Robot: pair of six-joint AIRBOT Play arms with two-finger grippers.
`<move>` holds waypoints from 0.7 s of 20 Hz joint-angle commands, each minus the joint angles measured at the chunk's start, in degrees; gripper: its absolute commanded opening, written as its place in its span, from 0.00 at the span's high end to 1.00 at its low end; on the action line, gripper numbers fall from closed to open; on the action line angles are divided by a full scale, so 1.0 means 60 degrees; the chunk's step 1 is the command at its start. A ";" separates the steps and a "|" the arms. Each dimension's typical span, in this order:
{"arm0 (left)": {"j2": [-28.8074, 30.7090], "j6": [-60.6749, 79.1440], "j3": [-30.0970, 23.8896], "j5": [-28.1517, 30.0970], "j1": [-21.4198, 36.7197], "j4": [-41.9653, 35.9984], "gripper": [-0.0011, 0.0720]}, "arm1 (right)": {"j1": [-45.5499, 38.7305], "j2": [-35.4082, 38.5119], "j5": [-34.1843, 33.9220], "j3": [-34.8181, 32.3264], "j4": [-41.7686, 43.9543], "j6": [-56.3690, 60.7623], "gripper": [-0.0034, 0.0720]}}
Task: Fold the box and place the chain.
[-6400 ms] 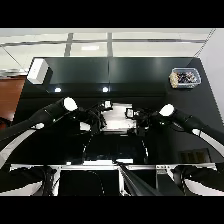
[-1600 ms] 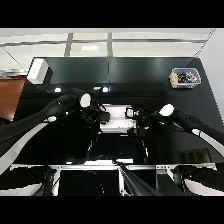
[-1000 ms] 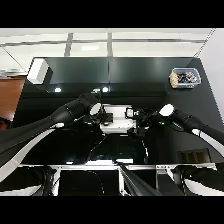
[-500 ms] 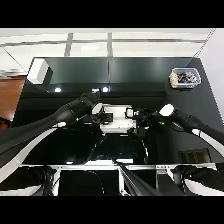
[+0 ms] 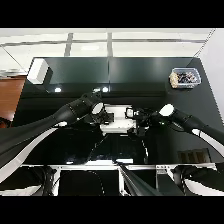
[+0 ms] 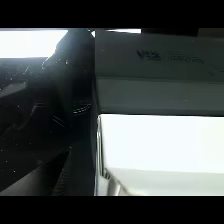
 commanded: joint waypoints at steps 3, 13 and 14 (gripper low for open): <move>-0.0098 0.0124 0.0007 0.0011 0.0011 -0.0055 0.53 | 0.0004 -0.0007 0.0000 -0.0004 0.0004 0.0000 0.41; -0.0182 0.0124 0.0007 0.0026 0.0000 -0.0364 0.93 | 0.0004 -0.0007 -0.0007 -0.0004 0.0004 0.0000 0.41; -0.0182 0.0124 0.0007 0.0022 0.0004 -0.0364 0.72 | 0.0004 -0.0007 -0.0007 -0.0004 0.0004 0.0000 0.41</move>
